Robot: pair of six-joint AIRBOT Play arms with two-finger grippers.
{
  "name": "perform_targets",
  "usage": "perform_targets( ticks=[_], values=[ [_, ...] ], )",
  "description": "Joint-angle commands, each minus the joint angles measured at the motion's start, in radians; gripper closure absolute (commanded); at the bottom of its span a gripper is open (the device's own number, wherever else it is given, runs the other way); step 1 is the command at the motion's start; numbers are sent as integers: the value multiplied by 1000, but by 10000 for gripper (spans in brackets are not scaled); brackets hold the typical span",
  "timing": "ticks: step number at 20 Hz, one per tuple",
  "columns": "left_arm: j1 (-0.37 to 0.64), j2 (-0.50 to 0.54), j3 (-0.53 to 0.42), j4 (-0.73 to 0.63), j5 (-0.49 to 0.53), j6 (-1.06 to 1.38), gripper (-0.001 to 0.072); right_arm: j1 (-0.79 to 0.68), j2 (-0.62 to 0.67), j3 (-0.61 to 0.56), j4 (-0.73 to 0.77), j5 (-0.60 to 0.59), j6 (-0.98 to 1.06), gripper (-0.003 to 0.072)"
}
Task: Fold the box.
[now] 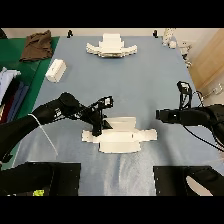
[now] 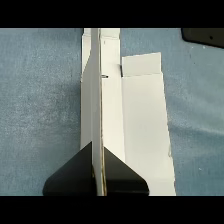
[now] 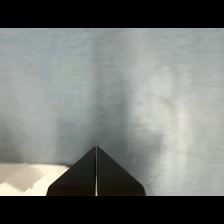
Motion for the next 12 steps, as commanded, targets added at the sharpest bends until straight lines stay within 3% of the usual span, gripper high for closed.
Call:
perform_targets(
  ticks=[1,5,9,10,11,12],
  values=[
    [0,0,1,2,5,-18,693,53,2,1,241,-68,-168,682],
    [0,0,1,2,4,-18,694,360,26,1,215,-166,-209,684],
    [0,0,1,2,5,-18,694,792,29,-2,-40,-176,-191,677],
    [0,0,1,2,5,-18,693,871,18,-2,-131,-171,-193,494],
    [0,0,1,2,4,-18,693,921,2,-2,-211,-156,-193,190],
    [0,0,1,2,4,-18,693,950,-26,-2,-283,-135,-193,56]
  ],
)
